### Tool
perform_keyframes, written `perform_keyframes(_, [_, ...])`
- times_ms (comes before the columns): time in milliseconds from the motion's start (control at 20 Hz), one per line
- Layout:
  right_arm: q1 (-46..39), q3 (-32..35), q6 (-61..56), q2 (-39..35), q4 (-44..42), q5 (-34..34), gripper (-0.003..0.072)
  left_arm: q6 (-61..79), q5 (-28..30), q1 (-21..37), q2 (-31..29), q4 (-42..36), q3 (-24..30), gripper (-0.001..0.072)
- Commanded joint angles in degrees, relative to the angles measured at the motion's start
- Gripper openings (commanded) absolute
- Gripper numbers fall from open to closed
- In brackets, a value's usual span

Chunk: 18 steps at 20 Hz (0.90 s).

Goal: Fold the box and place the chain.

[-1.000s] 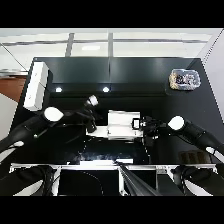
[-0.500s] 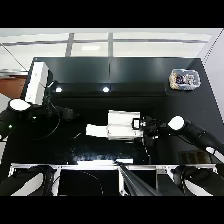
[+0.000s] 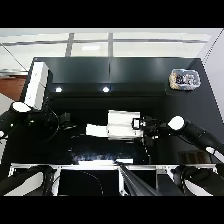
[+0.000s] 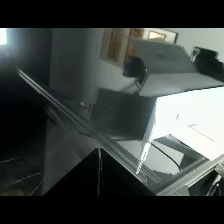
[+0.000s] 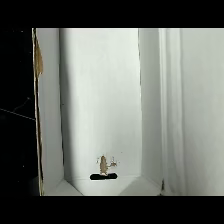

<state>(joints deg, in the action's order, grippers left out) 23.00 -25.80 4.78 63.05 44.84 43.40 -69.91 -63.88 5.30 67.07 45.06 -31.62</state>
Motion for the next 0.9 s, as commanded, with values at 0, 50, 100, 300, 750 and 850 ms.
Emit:
perform_keyframes(0, [0.04, -0.04, -0.02, 0.0, -0.26, 0.0, 0.0536, -0.85, 1.29, -0.22, 0.76, -1.07, 2.4, 0.0031])
perform_keyframes(50, [0.04, -0.04, -0.02, 0.0, -0.24, 0.0, 0.0536, -0.83, 1.49, -0.76, 0.85, -1.01, 3.21, 0.0031])
perform_keyframes(100, [0.04, -0.04, -0.02, 0.0, -0.24, -0.02, 0.0536, -0.81, 2.45, -1.64, 0.87, -0.98, 4.09, 0.0031])
perform_keyframes(300, [0.04, -0.04, -0.02, 0.0, -0.24, -0.11, 0.0536, 3.04, 6.29, -6.38, 2.89, -7.13, 5.42, 0.0031])
perform_keyframes(750, [0.04, -0.04, -0.02, 0.0, -0.24, -0.11, 0.0536, 11.89, 11.96, -17.99, 9.14, -23.41, 5.2, 0.0032])
perform_keyframes(850, [0.04, -0.04, -0.02, 0.0, -0.24, -0.11, 0.0536, 12.17, 9.25, -17.99, 9.01, -23.43, 4.87, 0.0157])
